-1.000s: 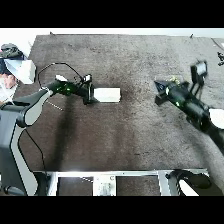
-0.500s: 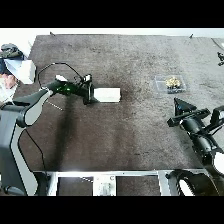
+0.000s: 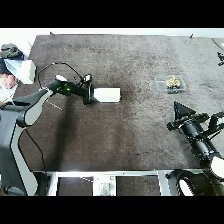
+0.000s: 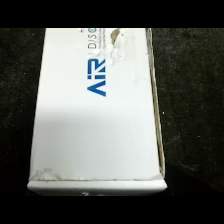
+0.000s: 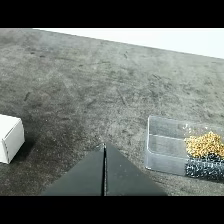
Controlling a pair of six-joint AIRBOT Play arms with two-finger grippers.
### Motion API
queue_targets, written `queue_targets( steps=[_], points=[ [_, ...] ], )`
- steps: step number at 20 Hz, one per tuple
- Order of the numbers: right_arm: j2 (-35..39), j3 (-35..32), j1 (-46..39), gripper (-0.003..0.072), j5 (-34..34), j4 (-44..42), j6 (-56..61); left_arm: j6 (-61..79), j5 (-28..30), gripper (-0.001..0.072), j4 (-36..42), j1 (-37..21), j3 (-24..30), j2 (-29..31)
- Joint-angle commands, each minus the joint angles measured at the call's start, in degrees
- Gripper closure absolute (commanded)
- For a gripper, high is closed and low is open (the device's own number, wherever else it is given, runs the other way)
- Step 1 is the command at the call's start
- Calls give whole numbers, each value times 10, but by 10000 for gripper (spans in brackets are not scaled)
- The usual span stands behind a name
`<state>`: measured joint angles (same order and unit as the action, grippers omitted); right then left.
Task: Fold the box and place the chain.
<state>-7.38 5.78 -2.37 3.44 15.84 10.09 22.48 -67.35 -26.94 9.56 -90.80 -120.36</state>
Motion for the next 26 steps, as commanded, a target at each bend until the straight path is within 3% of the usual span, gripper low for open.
queue_targets(
  steps=[1, 7, 12, 14, 18, 22, 26],
  points=[
    [1, -1, 0, 699, 0, 0, 0, -4, -19, 699, 21, -1, -12, 2],
    [1, -1, 0, 699, -1, 0, 0, -106, 73, 703, 21, -17, -21, 109],
    [1, -1, 0, 699, 0, 0, 0, -241, 72, 704, 21, -99, -14, 226],
    [1, -1, 0, 698, -1, 0, 0, -287, 107, 705, 20, -145, 13, 276],
    [1, -1, 0, 699, -1, 0, 0, -332, 211, 704, 15, -245, 163, 420],
    [1, -1, 0, 699, 0, 0, 0, -363, 203, 704, -13, -373, 324, 546],
    [1, -1, 0, 699, -1, 0, 0, -428, 228, 704, -72, -486, 424, 600]
  ],
)
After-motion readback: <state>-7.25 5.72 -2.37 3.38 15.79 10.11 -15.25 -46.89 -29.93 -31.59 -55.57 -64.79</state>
